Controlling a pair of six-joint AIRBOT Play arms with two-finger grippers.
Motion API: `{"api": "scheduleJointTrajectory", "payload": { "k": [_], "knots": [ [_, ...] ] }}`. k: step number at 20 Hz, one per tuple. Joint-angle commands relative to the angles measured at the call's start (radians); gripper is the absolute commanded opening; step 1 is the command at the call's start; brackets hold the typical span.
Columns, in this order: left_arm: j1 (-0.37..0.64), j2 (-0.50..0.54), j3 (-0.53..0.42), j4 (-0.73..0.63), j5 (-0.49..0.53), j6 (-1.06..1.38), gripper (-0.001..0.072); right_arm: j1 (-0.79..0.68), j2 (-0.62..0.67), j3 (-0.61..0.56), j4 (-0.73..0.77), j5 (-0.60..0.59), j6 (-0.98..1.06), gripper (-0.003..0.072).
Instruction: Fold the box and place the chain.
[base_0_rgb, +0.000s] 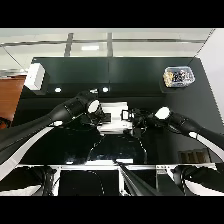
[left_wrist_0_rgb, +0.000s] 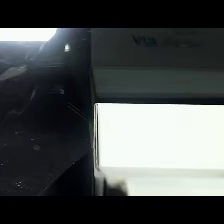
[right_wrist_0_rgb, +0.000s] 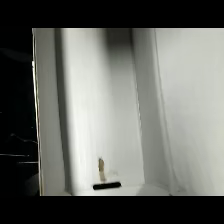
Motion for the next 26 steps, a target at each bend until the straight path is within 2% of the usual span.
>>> {"api": "scheduleJointTrajectory", "payload": {
  "k": [1, 3, 6, 12, 13, 14, 15, 16, 17, 22, 26],
  "knots": [
    [0.0, 0.0, 0.001, 0.004, -0.02, 0.012, 0.0021, -0.001, 0.034, 0.001, -0.035, 0.018, 0.088, 0.0642],
    [0.0, 0.001, 0.001, 0.005, -0.031, 0.029, 0.0021, -0.001, 0.1, 0.004, -0.133, 0.049, 0.204, 0.0641],
    [0.0, 0.001, 0.001, 0.005, -0.032, 0.029, 0.0021, -0.001, 0.154, 0.004, -0.289, 0.087, 0.241, 0.064],
    [0.0, 0.0, 0.001, 0.012, -0.043, 0.03, 0.0022, 0.0, 0.15, 0.004, -0.21, 0.076, 0.151, 0.0638],
    [0.0, 0.0, 0.001, 0.012, -0.043, 0.031, 0.0022, 0.001, 0.15, 0.004, -0.179, 0.077, 0.127, 0.0506],
    [0.0, 0.0, 0.001, 0.012, -0.043, 0.032, 0.0022, 0.0, 0.149, 0.004, -0.15, 0.077, 0.115, 0.046],
    [0.0, 0.0, 0.001, 0.012, -0.043, 0.032, 0.0022, 0.0, 0.148, 0.004, -0.14, 0.076, 0.108, 0.0365],
    [0.0, 0.0, 0.001, 0.013, -0.043, 0.032, 0.0022, 0.0, 0.147, 0.004, -0.135, 0.076, 0.111, 0.0223],
    [0.0, 0.0, 0.001, 0.013, -0.04, 0.032, 0.0022, 0.0, 0.147, 0.004, -0.108, 0.077, 0.131, 0.0199],
    [0.0, 0.0, 0.001, 0.011, -0.036, 0.032, 0.0022, 0.024, 0.103, 0.004, 0.106, 0.076, 0.147, 0.0199],
    [0.0, 0.0, 0.001, 0.011, -0.036, 0.032, 0.0023, 0.044, 0.058, 0.004, 0.145, 0.031, 0.148, 0.0198]
  ]
}}
